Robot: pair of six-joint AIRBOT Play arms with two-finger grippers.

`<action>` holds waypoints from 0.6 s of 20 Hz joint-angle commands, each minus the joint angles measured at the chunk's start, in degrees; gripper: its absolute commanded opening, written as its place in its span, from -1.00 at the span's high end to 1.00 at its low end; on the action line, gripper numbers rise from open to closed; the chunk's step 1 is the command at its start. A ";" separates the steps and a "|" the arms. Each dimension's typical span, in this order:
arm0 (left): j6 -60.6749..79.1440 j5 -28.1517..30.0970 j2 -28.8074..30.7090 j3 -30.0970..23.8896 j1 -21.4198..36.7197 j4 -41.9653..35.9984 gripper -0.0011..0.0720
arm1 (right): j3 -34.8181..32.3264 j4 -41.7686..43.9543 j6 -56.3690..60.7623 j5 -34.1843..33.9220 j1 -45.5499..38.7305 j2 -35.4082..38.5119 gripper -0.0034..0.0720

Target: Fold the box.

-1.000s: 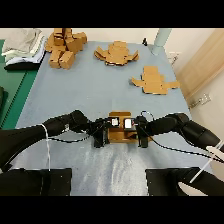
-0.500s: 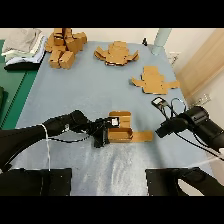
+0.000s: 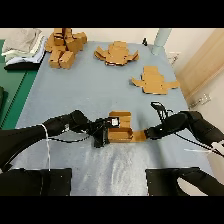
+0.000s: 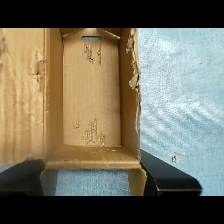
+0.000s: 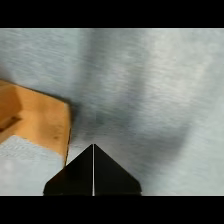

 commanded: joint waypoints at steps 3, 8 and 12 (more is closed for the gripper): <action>0.02 0.02 0.04 0.07 0.02 0.00 -0.27 | -0.70 4.87 -2.14 -0.48 0.52 2.32 0.91; 0.02 0.02 0.04 0.07 0.02 0.02 -0.27 | -2.89 8.57 -4.92 2.05 0.55 -0.02 0.91; 0.02 0.04 0.04 0.07 0.02 0.00 -0.27 | -1.33 16.70 -8.09 0.48 0.68 0.72 0.90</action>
